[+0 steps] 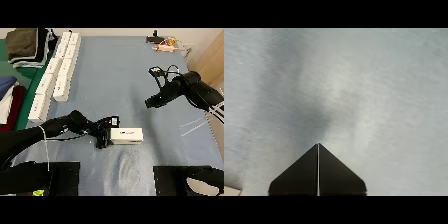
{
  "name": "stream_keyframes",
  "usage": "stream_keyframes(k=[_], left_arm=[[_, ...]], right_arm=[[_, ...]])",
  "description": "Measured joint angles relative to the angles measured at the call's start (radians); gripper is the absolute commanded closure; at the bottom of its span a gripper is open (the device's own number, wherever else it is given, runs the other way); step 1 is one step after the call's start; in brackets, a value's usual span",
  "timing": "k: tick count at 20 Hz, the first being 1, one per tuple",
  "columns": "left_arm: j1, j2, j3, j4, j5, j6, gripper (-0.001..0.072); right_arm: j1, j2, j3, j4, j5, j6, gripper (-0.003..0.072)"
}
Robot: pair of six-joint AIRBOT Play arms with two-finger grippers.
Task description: Fold the box.
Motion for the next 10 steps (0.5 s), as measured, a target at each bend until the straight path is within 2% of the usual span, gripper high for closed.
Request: stream_keyframes(k=[5,10], left_arm=[[0.000,0.008,0.000,0.002,0.000,-0.007,0.0186],[0.003,0.058,0.000,0.006,0.006,-0.062,0.0186]], right_arm=[[-0.007,-0.002,0.001,0.050,-0.022,0.001,0.0683],[-0.008,-0.003,0.001,0.067,-0.029,0.001,0.0682]])
